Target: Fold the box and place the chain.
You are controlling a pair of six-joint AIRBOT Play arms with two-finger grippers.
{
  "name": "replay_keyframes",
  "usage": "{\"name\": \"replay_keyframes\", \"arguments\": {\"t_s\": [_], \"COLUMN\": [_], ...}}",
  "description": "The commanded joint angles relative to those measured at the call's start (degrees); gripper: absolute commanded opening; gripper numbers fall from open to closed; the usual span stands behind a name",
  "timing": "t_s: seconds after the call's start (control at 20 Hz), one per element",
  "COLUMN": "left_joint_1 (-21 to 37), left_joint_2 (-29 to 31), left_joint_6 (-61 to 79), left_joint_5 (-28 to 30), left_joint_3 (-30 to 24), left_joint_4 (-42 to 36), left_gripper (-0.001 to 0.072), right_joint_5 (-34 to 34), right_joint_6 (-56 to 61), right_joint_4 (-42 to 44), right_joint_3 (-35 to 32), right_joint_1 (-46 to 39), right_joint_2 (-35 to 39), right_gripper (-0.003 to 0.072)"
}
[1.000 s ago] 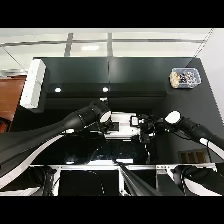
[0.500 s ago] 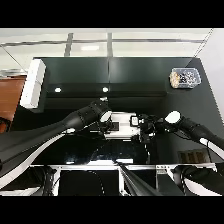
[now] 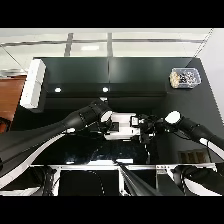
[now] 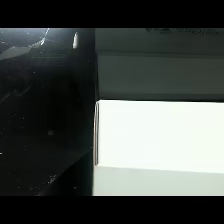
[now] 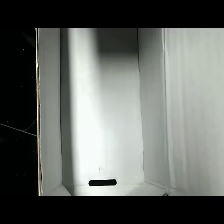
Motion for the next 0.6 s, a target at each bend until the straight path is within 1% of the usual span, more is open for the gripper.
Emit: {"name": "replay_keyframes", "arguments": {"t_s": [0.0,0.05,0.4,0.55], "left_joint_1": [0.04,0.04,0.09,0.72], "left_joint_2": [0.0,0.0,0.0,0.0], "left_joint_6": [0.92,0.87,0.83,0.85], "left_joint_5": [-0.15,-0.17,0.37,1.18], "left_joint_3": [-0.02,-0.02,-0.02,-0.02], "left_joint_4": [0.35,0.35,0.63,0.52], "left_gripper": [0.0028,0.0028,0.0028,0.0028], "right_joint_5": [-1.36,-2.32,-1.16,-0.48], "right_joint_6": [1.09,2.38,4.76,5.03], "right_joint_4": [0.02,-0.07,-7.96,-9.94], "right_joint_3": [0.02,0.04,0.33,0.33], "right_joint_1": [0.04,0.0,0.0,-0.02], "right_joint_2": [0.02,0.17,5.88,8.52], "right_gripper": [0.0476,0.0646,0.0648,0.0647]}}
